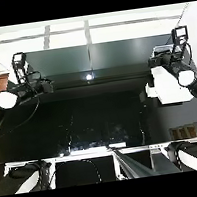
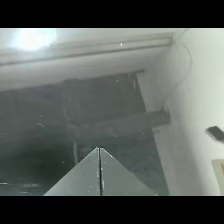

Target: Fold the box and place the chain.

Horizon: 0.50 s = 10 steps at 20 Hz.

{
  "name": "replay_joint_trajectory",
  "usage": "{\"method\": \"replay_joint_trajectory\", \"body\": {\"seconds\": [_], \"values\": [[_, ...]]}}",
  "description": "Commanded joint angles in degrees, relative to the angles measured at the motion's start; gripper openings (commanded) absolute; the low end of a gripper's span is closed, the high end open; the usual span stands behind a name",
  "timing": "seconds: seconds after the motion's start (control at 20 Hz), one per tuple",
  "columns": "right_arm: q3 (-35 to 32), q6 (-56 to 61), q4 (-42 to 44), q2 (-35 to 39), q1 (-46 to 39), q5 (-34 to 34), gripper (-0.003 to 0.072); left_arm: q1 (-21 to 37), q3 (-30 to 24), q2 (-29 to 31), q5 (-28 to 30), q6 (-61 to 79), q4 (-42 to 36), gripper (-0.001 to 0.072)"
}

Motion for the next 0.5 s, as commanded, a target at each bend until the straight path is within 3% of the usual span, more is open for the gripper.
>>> {"method": "replay_joint_trajectory", "body": {"seconds": [0.0, 0.3, 0.35, 0.4, 0.45], "values": [[0.0, 0.2, 0.1, 0.0, 0.2, -4.5, 0.0012, -1.4, 0.0, -3.1, 0.1, 0.1, -1.5, 0.0027], [0.0, 8.8, 1.4, 0.0, 1.6, -3.6, 0.0013, -2.4, 0.0, -7.9, 0.2, 0.1, -3.0, 0.0027], [0.0, 10.6, 2.0, 0.0, 2.7, -3.1, 0.0043, -2.4, 0.0, -8.3, 0.2, 0.1, -3.0, 0.0027], [0.0, 10.9, 2.0, 0.0, 3.8, -1.5, 0.0478, -2.4, 0.0, -8.4, 0.4, 0.1, -3.0, 0.0028], [0.1, 10.5, 1.6, 0.0, 4.5, 1.5, 0.072, -2.4, 0.0, -8.4, 0.7, 0.1, -3.0, 0.0043]]}}
